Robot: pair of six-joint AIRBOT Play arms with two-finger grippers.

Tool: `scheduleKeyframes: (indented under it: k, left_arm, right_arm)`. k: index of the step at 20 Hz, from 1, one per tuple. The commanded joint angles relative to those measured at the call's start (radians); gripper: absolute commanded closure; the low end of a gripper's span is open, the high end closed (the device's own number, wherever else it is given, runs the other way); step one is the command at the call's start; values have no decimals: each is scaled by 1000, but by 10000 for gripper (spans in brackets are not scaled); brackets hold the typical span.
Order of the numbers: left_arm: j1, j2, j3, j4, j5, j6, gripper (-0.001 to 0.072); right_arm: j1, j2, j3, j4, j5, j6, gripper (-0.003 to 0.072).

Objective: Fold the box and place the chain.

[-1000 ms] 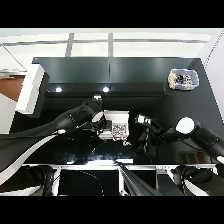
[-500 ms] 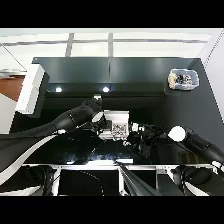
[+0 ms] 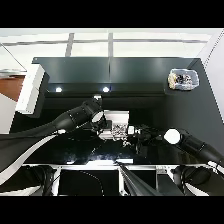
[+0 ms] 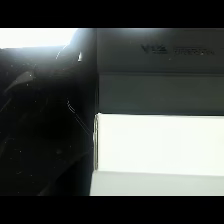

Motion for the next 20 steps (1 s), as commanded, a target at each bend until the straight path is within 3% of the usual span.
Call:
scheduleKeyframes:
  k: [1,10,11,12,18,20]
  left_arm:
    - [2,0,0,0,0,0,676]
    - [2,0,0,0,-2,0,676]
    - [2,0,0,0,-2,0,676]
    - [2,0,0,0,-2,0,676]
    - [2,0,0,0,-2,0,676]
    - [2,0,0,0,-2,0,676]
  right_arm:
    - [4,-6,0,0,-19,-1,202]
    - [54,-56,0,-16,-69,-38,203]
    - [55,-56,0,-25,-68,-38,350]
    - [55,-56,0,-26,-63,-38,439]
    - [55,-56,0,-26,-48,-37,443]
    - [55,-56,1,-26,-29,-38,664]
